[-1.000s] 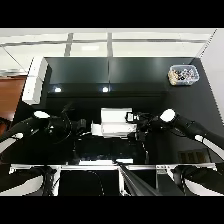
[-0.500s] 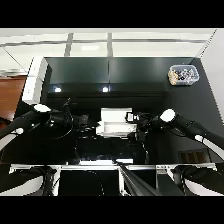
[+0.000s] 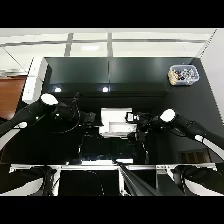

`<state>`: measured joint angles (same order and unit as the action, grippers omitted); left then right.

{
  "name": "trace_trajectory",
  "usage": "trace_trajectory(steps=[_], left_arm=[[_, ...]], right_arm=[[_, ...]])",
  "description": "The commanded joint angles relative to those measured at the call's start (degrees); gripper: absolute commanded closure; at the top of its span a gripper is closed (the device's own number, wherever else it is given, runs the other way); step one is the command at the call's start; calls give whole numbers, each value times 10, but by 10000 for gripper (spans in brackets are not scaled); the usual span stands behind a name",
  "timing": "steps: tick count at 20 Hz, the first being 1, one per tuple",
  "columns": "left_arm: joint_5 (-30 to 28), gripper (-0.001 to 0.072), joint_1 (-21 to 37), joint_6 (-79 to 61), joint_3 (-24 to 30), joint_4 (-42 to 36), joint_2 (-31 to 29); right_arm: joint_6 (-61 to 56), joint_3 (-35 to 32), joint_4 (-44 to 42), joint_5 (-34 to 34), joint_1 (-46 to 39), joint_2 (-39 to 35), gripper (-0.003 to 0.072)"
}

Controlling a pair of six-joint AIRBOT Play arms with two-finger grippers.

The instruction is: Fold the box and place the chain.

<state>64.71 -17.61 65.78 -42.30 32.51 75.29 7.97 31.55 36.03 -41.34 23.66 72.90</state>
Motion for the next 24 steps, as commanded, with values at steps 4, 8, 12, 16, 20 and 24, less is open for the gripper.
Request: trace_trajectory(steps=[4,8,12,16,20,24], left_arm=[[-31,341,-45,71,-21,47,0],[-46,341,-62,100,-22,75,0],[-61,358,-70,108,-22,76,0],[-72,358,-78,139,-22,101,0],[-77,358,-90,172,-24,140,0],[-89,358,-95,174,-24,140,0]], right_arm=[[0,0,0,0,0,0,507],[0,0,0,0,0,0,507],[0,0,0,0,0,0,507],[0,0,0,0,0,0,507],[0,0,0,0,0,0,507],[0,0,0,0,0,0,507]])
